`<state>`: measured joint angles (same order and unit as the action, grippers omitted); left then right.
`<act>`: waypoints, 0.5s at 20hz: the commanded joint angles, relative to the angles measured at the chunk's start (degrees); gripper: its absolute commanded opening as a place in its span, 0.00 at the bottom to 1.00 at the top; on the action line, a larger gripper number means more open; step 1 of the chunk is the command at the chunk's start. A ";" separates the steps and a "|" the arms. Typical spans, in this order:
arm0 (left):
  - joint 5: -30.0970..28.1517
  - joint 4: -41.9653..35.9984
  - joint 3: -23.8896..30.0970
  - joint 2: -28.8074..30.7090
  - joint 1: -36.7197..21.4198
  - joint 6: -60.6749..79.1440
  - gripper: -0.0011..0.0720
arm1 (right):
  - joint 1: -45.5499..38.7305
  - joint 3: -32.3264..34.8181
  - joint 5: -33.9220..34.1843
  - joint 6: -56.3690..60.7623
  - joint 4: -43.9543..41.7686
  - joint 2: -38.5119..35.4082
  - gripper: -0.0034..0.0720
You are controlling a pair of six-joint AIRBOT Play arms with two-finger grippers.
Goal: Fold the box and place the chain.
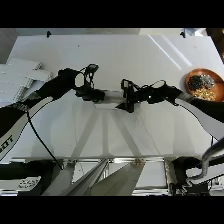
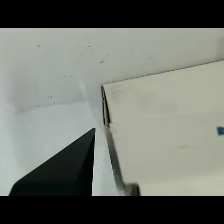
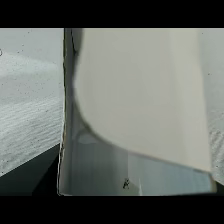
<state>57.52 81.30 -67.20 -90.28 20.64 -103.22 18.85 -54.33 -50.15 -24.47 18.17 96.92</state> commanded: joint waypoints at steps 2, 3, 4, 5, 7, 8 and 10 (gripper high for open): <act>3.45 2.97 -0.31 -1.66 1.51 -9.07 0.36 | 0.00 -0.02 -0.02 0.00 0.00 0.00 0.59; 3.37 3.15 -0.33 -2.05 1.90 -11.96 0.36 | 0.00 -0.02 -0.02 0.00 0.00 0.00 0.59; 3.37 3.15 -0.31 -2.40 2.23 -13.86 0.36 | 0.00 -0.02 -0.02 0.00 0.00 0.00 0.59; 3.37 3.23 -0.31 -2.64 2.67 -14.27 0.36 | 0.00 -0.02 -0.04 0.00 0.02 0.00 0.59; 3.28 3.41 -0.31 -3.04 3.17 -14.32 0.36 | 0.00 0.00 -0.02 0.00 0.02 0.00 0.59; 3.17 3.39 -0.31 -3.21 3.28 -14.34 0.34 | 0.00 -0.02 -0.02 0.00 0.00 0.00 0.59; 2.78 3.37 -0.31 -3.28 3.28 -14.29 0.29 | 0.00 -0.02 -0.02 0.00 0.02 0.00 0.59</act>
<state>60.31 84.31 -67.48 -93.14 23.57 -116.11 18.87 -54.28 -50.39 -24.62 18.35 96.95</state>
